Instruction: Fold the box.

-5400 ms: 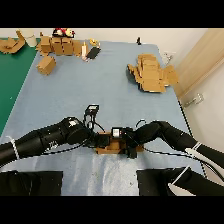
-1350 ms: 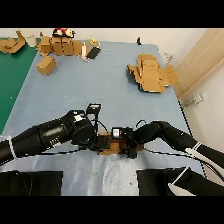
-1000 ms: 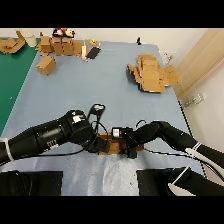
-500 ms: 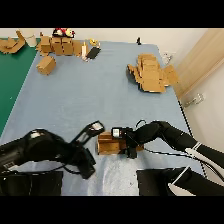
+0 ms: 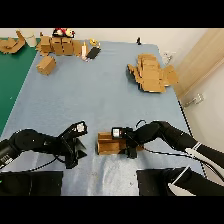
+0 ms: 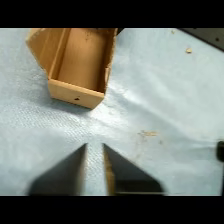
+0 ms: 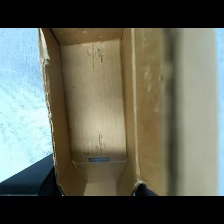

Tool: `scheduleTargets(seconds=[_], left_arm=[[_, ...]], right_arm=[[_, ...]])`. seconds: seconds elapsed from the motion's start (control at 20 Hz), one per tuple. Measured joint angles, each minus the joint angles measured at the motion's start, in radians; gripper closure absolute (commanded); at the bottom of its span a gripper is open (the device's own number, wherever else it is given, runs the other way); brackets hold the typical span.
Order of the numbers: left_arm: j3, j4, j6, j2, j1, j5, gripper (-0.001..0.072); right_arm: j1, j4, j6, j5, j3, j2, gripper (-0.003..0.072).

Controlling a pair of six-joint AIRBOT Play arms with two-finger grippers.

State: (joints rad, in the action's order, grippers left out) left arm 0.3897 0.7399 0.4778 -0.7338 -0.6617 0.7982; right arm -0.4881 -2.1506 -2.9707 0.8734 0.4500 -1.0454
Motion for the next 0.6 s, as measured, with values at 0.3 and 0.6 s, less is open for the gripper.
scheduleTargets(seconds=[0.3,0.6], left_arm=[[-0.007,-0.020,-0.217,-0.142,-0.062,-0.126,0.0011],[0.009,-0.069,-0.309,-0.232,-0.139,-0.245,0.0010]], right_arm=[[0.000,0.000,0.000,0.000,0.000,0.000,0.0182],[0.000,0.000,0.000,0.000,0.000,0.000,0.0182]])
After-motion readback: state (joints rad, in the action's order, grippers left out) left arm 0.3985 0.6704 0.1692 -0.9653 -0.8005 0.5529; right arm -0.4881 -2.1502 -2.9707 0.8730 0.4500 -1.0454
